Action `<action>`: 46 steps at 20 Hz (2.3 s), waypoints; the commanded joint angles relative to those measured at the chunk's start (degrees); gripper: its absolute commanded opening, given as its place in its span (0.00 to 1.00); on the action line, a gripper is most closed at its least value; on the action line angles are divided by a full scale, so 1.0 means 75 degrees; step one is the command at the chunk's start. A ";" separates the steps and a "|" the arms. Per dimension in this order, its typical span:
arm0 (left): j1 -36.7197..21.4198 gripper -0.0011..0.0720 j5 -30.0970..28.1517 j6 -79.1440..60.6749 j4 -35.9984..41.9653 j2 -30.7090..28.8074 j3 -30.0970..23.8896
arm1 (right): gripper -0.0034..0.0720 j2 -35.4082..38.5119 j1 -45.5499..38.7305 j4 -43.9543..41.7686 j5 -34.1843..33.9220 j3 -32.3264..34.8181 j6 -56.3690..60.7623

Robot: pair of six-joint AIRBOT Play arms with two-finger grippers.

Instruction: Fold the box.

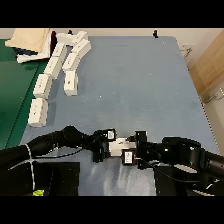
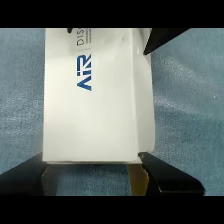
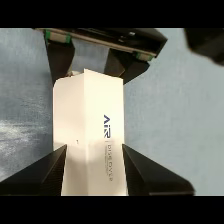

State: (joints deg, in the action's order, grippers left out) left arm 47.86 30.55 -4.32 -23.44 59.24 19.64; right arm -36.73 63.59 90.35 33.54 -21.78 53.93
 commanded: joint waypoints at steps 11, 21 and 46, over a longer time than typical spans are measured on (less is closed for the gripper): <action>0.0000 0.62 0.0003 -0.0023 -0.0020 -0.0003 0.0000 | 0.72 0.0318 -0.0012 0.0723 -0.0603 -0.0006 0.0009; 0.0000 0.62 0.0003 -0.0023 -0.0017 -0.0003 0.0000 | 0.43 -0.0102 -0.0050 0.0187 -0.0656 -0.0006 0.0006; 0.0000 0.62 0.0003 -0.0023 -0.0017 -0.0003 0.0000 | 0.44 -0.0140 -0.0032 -0.0743 -0.0122 -0.0006 0.0000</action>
State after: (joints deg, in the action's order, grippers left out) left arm 47.86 30.68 -4.54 -23.57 59.24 19.64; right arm -37.87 63.31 86.28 32.56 -21.78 53.93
